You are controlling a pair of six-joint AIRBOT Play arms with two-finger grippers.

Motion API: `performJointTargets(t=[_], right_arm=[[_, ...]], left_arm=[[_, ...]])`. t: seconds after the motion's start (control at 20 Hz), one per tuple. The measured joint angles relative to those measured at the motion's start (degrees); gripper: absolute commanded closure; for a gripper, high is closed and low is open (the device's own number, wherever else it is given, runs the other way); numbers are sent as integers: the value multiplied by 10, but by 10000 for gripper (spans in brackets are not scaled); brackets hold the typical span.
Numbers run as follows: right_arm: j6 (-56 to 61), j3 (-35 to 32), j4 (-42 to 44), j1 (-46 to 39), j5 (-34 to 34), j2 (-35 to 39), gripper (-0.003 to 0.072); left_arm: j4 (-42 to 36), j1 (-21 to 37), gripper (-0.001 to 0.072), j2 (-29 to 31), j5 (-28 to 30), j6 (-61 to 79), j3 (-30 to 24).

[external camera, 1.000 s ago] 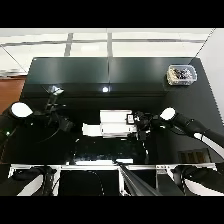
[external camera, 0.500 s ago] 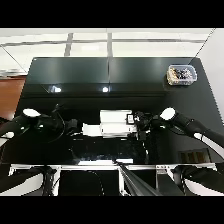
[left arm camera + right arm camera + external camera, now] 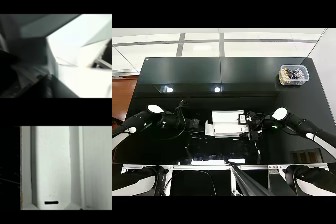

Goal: Fold the box and place the chain.

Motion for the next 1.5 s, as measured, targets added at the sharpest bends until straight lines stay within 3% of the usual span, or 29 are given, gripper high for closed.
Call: performJointTargets(t=[0.05, 0.15, 0.2, 0.25, 0.3, 0.35, 0.75, 1.2, 1.3, 1.5], right_arm=[[0, 0, 0, 0, 0, 0, 370], [0, 0, 0, 0, 0, 0, 370], [0, 0, 0, 0, 0, 0, 370], [0, 0, 0, 0, 0, 0, 370], [0, 0, 0, 0, 0, 0, 370], [0, 0, 0, 0, 0, 0, 370], [0, 0, 0, 0, 0, 0, 370], [0, 0, 0, 0, 0, 0, 370], [0, 0, 0, 0, 0, 0, 370], [0, 0, 0, 0, 0, 0, 370]], left_arm=[[-7, -1, 112, -1, -2, 6, 7], [-15, -3, 102, -1, -15, 12, 21], [-18, -4, 108, -1, -19, 12, 27], [-19, -6, 155, -1, -26, 10, 31], [-21, -8, 250, -2, -29, 5, 34], [-21, -12, 268, -2, -32, 1, 37], [-8, -57, 268, -2, -28, -33, 51], [182, -168, 269, 7, 20, -274, 150], [224, -194, 362, 7, 31, -342, 166], [297, -234, 362, 7, 45, -442, 184]])
